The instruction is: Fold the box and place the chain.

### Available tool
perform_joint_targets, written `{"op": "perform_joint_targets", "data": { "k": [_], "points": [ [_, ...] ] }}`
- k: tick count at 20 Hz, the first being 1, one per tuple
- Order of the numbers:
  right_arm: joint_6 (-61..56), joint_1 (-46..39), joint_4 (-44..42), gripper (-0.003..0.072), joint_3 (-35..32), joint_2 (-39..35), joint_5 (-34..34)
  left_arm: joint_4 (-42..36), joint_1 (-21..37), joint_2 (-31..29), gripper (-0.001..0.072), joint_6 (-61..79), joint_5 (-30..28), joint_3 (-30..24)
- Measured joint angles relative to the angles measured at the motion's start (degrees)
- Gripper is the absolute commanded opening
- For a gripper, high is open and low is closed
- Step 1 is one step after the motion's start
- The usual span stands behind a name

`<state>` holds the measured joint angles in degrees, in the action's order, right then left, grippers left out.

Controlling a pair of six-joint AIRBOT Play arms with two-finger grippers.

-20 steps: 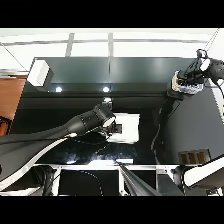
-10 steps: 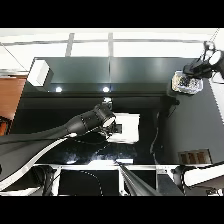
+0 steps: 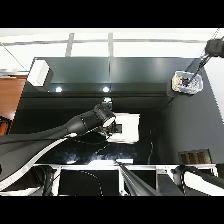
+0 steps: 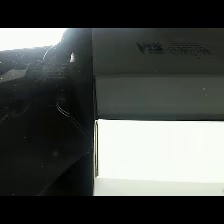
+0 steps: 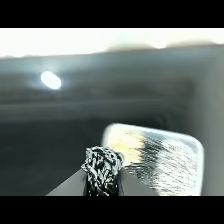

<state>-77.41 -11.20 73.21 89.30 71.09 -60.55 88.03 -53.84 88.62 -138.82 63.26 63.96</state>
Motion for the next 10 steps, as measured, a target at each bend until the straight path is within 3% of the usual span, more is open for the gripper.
{"op": "perform_joint_targets", "data": {
  "k": [5, 10],
  "points": [
    [3.5, 0.55, -8.92, 0.001, 0.0, -11.19, -6.71, 0.0, 0.0, 0.0, 0.003, 0.0, 0.02, 0.0],
    [6.23, 0.72, -20.44, 0.0011, 0.0, -17.25, -15.93, 0.0, 0.0, 0.0, 0.003, 0.0, 0.02, 0.0]
  ]
}}
